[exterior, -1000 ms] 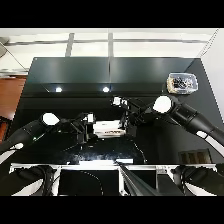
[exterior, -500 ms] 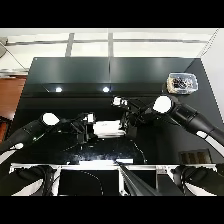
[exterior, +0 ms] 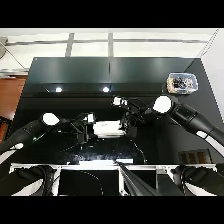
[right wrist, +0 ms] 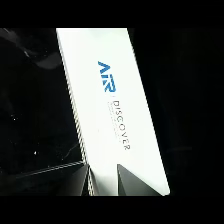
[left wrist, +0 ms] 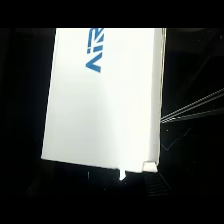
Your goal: Fold the box and place the chain.
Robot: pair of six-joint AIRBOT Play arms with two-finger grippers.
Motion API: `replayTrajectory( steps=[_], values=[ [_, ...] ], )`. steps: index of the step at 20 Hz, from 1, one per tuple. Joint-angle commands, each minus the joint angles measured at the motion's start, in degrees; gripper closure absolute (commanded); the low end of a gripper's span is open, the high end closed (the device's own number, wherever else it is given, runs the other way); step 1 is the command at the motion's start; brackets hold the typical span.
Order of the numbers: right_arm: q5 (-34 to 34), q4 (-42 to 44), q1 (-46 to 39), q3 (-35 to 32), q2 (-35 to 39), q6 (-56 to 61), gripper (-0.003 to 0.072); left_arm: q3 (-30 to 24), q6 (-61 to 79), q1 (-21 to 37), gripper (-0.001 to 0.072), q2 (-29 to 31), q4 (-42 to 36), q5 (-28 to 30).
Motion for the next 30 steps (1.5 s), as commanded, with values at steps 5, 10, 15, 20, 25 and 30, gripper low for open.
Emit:
replayTrajectory(
  steps=[5,10,15,20,25,30],
  values=[
    [-0.94,0.0,0.04,-0.04,-0.04,-0.02,0.0484,0.04,-0.02,0.0,0.0362,-0.02,0.02,0.04],
    [-0.92,0.0,0.04,-0.04,-0.04,-0.02,0.0556,0.04,0.0,0.0,0.0362,-0.02,0.02,0.04],
    [-0.79,0.02,0.04,-0.04,-0.04,-0.02,0.0554,0.04,-0.02,0.0,0.0362,-0.02,0.02,0.02],
    [0.24,0.0,0.04,-0.04,-0.04,-0.02,0.0533,0.04,0.0,0.0,0.0362,-0.02,0.02,0.04],
    [0.24,-0.02,0.04,-0.04,-0.04,-0.02,0.0533,0.04,0.0,0.0,0.0362,-0.02,0.02,0.02],
    [0.31,-0.04,0.04,-0.04,-0.17,-0.02,0.0534,0.04,0.0,0.0,0.0362,-0.02,0.02,0.02]
  ],
)
